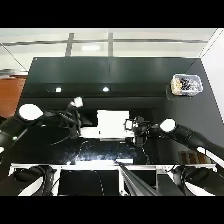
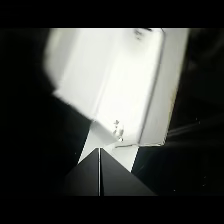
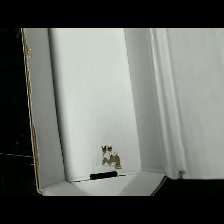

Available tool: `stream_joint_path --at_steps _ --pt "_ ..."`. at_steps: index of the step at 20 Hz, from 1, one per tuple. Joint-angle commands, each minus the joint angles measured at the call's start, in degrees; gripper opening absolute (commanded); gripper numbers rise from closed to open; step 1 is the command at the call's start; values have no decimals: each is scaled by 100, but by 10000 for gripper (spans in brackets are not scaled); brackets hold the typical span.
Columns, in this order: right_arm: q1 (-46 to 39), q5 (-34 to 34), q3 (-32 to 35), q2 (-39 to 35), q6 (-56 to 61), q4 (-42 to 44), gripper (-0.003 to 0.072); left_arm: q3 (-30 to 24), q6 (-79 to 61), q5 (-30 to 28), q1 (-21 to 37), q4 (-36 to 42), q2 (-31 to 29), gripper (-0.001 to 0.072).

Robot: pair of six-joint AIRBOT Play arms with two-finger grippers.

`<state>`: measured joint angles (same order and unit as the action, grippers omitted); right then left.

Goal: Fold the box and place the chain.

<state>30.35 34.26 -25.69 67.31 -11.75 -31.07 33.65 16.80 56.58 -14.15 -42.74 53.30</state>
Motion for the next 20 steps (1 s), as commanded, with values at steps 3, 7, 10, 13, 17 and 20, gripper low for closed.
stream_joint_path --at_steps 3,7,10,13,17,20 --pt "7 2 0 4 2 0 542 -52 2900 503 1692 -1207 -413 31" --pt "7 2 0 4 2 0 542 -636 5475 240 2949 -1233 -107 32" --pt "7 4 0 4 2 0 541 -1080 5276 216 3056 -693 411 32" --pt "7 4 0 4 2 0 541 -1213 5051 376 2570 -555 1086 31" --pt "7 4 0 4 2 0 541 -1211 5042 -195 1561 46 1434 31" --pt "7 4 0 4 2 0 541 -1211 5045 -671 901 374 1445 31"
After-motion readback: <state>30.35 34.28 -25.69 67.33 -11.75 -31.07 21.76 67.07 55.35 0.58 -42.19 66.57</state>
